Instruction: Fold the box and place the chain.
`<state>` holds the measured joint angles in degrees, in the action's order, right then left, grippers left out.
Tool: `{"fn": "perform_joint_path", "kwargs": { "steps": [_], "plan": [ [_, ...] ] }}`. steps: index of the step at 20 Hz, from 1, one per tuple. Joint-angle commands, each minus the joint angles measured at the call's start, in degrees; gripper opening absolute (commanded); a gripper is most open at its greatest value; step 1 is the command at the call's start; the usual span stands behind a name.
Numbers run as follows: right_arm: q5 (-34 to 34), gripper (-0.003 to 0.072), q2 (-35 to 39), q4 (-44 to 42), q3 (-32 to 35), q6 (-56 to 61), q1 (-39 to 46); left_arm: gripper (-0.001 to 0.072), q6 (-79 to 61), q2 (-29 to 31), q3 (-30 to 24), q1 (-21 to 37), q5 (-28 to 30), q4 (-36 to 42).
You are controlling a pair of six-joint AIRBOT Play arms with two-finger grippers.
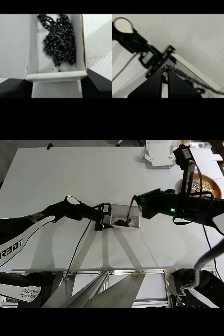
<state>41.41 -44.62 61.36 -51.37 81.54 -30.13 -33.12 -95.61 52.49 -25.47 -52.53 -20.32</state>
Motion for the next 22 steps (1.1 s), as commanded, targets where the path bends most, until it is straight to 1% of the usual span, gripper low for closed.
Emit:
{"fn": "perform_joint_path", "kwargs": {
  "steps": [1, 4, 9, 10, 11, 12, 15, 16, 17, 19, 22],
  "plan": [
    [-4.52, 0.0017, -2.40, -1.22, -0.04, 1.16, -3.61, 0.0209, -0.02, 0.00, 0.02, 0.02, 0.02, -0.02],
    [-2.89, 0.0017, -8.20, -1.20, -0.04, 1.14, -3.61, 0.0209, -0.02, 0.00, 0.02, 0.02, 0.02, -0.02],
    [2.58, 0.0019, -18.21, -1.20, -0.04, 1.09, -3.61, 0.0209, -0.02, 0.00, 0.02, 0.02, 0.02, -0.02],
    [2.89, 0.0030, -19.76, -1.14, -0.04, 1.03, -3.61, 0.0209, -0.02, 0.00, 0.02, 0.02, 0.02, -0.02],
    [2.84, 0.0089, -20.79, -1.05, -0.04, 0.81, -3.61, 0.0209, -0.02, 0.00, 0.02, 0.02, 0.02, -0.02],
    [2.89, 0.0125, -21.18, -1.05, -0.04, 0.79, -3.61, 0.0209, -0.02, 0.00, 0.02, 0.02, 0.02, -0.02],
    [6.32, 0.0126, -18.91, -0.57, -1.38, -1.95, -3.15, 0.0209, -0.02, 0.00, 0.02, 0.02, 0.02, -0.02],
    [7.15, 0.0167, -17.31, 0.44, -2.05, -3.28, -2.19, 0.0209, -0.02, 0.00, 0.02, 0.02, 0.00, -0.02],
    [7.28, 0.0258, -15.67, 2.19, -2.60, -3.63, -0.76, 0.0209, -0.02, 0.00, 0.02, 0.02, 0.04, -0.02],
    [6.82, 0.0270, -12.87, 7.58, -2.93, -2.49, 3.89, 0.0209, -0.02, 0.00, 0.02, 0.02, 0.02, -0.02],
    [7.67, 0.0269, -13.27, 17.66, -2.89, 3.82, 12.87, 0.0209, 0.00, 0.00, 0.02, 0.02, 0.02, -0.02]
  ]
}}
